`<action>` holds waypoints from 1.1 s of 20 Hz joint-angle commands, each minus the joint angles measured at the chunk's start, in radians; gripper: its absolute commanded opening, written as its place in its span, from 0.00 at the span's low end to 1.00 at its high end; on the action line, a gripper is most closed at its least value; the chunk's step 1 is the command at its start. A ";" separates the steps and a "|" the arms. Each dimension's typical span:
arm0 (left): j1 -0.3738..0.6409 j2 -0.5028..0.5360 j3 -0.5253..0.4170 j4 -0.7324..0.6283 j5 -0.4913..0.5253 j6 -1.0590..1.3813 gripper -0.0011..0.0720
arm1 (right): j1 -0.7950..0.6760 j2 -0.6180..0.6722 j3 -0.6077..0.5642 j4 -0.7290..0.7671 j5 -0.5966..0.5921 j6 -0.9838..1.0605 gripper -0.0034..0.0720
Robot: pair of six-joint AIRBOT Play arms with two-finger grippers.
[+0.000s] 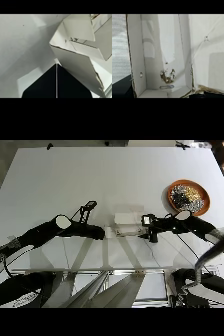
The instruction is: Fold the box and place the chain.
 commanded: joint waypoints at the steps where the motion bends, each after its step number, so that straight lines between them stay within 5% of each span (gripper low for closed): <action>1: -0.002 0.001 0.008 -0.033 0.003 0.028 0.06 | 0.000 0.000 0.000 0.000 0.000 0.000 0.57; 4: -0.002 0.025 0.025 -0.043 0.011 0.032 0.07 | 0.000 0.000 0.000 0.000 0.000 0.001 0.57; 10: -0.006 0.032 0.040 -0.061 0.011 0.032 0.30 | 0.000 0.000 0.000 0.000 0.000 0.001 0.57; 12: -0.021 0.032 0.040 -0.084 0.018 0.032 0.31 | 0.000 0.000 0.000 0.000 0.000 0.000 0.57; 15: -0.048 0.032 0.040 -0.103 0.045 0.035 0.43 | 0.000 0.000 0.000 0.000 0.000 0.000 0.57; 17: -0.053 0.032 0.040 -0.102 0.048 0.035 0.61 | 0.000 0.000 0.000 0.000 0.000 0.000 0.57; 22: -0.068 0.030 0.053 -0.102 0.049 0.031 0.63 | 0.000 0.000 0.000 0.001 0.000 0.001 0.57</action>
